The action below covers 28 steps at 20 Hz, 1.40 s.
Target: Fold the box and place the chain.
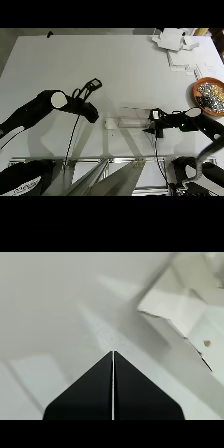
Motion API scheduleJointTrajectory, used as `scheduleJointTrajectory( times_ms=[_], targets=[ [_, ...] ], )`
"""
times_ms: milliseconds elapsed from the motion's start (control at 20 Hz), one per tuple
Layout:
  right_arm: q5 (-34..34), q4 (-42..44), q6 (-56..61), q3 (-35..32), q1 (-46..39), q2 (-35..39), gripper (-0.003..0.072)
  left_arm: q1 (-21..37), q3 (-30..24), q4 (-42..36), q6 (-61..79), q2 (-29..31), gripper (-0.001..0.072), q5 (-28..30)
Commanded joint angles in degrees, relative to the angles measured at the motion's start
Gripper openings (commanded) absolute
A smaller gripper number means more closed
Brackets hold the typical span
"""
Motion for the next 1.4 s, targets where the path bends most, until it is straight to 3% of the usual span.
scheduleJointTrajectory(
  times_ms=[0, 300, 1050, 1350],
  targets=[
    [0.0, 0.0, 0.0, 0.0, 0.0, 0.0, 0.0397, 2.7, -0.5, 2.8, -17.8, -1.8, 0.0, -0.1],
    [0.0, 0.0, 0.0, 0.0, 0.0, 0.0, 0.0397, 2.3, -0.4, -0.9, -20.4, -7.1, 0.0, -0.7],
    [0.0, 0.0, 0.0, 0.0, 0.0, 0.0, 0.0397, -0.1, -0.5, -3.7, -20.4, -7.5, 0.0001, -3.1],
    [0.0, 0.0, 0.0, 0.0, 0.0, 0.0, 0.0397, -2.1, -0.4, -9.3, -20.1, -8.6, 0.0005, -1.6]
  ],
)
